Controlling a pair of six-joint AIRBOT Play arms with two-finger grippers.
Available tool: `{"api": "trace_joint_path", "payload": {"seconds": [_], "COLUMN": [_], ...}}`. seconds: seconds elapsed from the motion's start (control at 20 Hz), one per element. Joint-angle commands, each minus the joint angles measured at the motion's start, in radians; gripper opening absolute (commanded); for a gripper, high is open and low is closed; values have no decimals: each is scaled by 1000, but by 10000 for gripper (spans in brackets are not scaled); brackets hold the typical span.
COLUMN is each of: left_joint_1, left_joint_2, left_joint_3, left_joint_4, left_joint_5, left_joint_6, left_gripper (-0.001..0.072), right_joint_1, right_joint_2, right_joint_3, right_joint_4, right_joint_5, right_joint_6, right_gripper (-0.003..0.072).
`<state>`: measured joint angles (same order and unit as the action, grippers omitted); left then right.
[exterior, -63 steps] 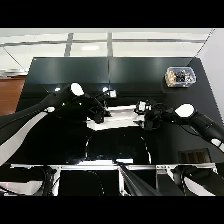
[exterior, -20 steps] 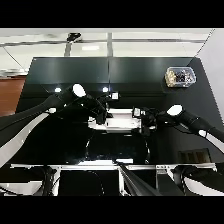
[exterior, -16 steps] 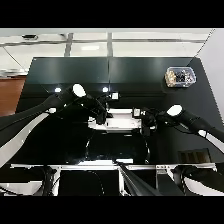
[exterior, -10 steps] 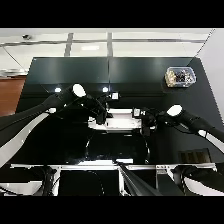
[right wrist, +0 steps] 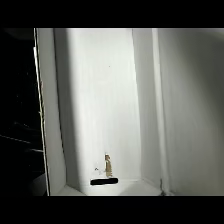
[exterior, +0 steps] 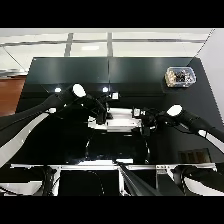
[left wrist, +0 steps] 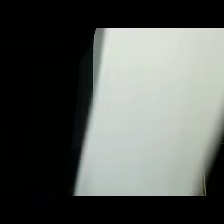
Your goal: Fold the box and place the chain.
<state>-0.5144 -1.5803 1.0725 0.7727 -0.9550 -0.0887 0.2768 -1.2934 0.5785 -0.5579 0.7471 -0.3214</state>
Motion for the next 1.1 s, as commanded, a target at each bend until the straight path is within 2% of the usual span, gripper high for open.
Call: {"api": "trace_joint_path", "payload": {"seconds": [0.0,0.05,0.25,0.4,0.45,0.5,0.55,0.6,0.65,0.75,0.85,0.95,1.05], "left_joint_1": [2,5,15,45,60,76,94,110,125,145,143,132,117], "left_joint_2": [11,19,72,135,154,172,190,208,225,261,318,402,491], "left_joint_3": [15,30,86,85,85,84,84,84,80,32,-80,-237,-384], "left_joint_4": [33,84,412,487,487,478,444,412,376,289,178,-26,-287], "left_joint_5": [-69,-126,-304,-434,-471,-502,-542,-575,-592,-574,-472,-322,-121], "left_joint_6": [-143,-214,-643,-801,-843,-900,-937,-937,-935,-935,-930,-840,-686], "left_gripper": [564,600,600,576,486,376,328,244,28,24,24,24,25], "right_joint_1": [0,0,0,-1,0,0,0,0,0,0,0,0,0], "right_joint_2": [0,0,0,0,0,0,0,0,0,0,0,0,0], "right_joint_3": [0,0,0,0,0,0,0,0,0,0,0,0,0], "right_joint_4": [-1,-1,-2,-2,-2,-2,-1,-1,-1,-1,-1,0,0], "right_joint_5": [0,0,0,0,0,1,0,0,1,1,0,0,0], "right_joint_6": [-1,-1,-1,-1,-1,-1,-1,-1,-1,-1,-1,-1,-1], "right_gripper": [473,473,472,472,460,327,253,239,238,239,238,238,238]}}
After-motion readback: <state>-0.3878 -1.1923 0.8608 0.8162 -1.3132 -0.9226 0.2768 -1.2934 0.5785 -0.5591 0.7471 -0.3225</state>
